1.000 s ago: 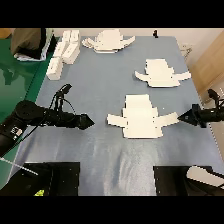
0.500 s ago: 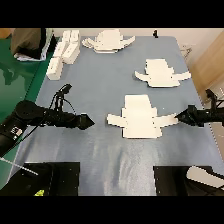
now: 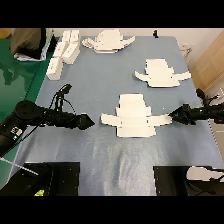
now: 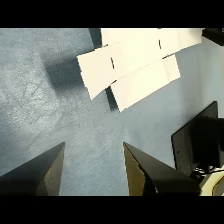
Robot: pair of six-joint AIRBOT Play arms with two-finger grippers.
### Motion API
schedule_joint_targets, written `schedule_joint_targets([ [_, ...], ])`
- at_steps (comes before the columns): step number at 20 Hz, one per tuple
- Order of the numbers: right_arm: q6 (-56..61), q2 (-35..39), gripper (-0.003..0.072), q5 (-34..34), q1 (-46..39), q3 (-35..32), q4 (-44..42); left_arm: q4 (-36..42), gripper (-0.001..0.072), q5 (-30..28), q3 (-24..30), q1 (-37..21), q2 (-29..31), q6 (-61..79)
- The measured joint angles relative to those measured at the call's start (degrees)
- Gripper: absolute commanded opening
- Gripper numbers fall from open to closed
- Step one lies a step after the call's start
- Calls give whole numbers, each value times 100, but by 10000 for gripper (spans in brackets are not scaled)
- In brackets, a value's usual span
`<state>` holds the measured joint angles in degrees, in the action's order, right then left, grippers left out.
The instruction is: Fold the box.
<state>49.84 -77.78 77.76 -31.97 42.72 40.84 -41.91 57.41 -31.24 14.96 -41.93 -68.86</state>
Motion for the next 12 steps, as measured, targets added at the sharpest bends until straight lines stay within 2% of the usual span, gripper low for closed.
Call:
schedule_joint_targets([
  [7, -138, -138, 376, -702, 13, 83, 28, 48, 542, 15, 0, 0, 0, 0],
  [12, -243, -343, 362, -603, 24, 90, 9, 66, 542, 7, 0, 0, 0, 0],
])
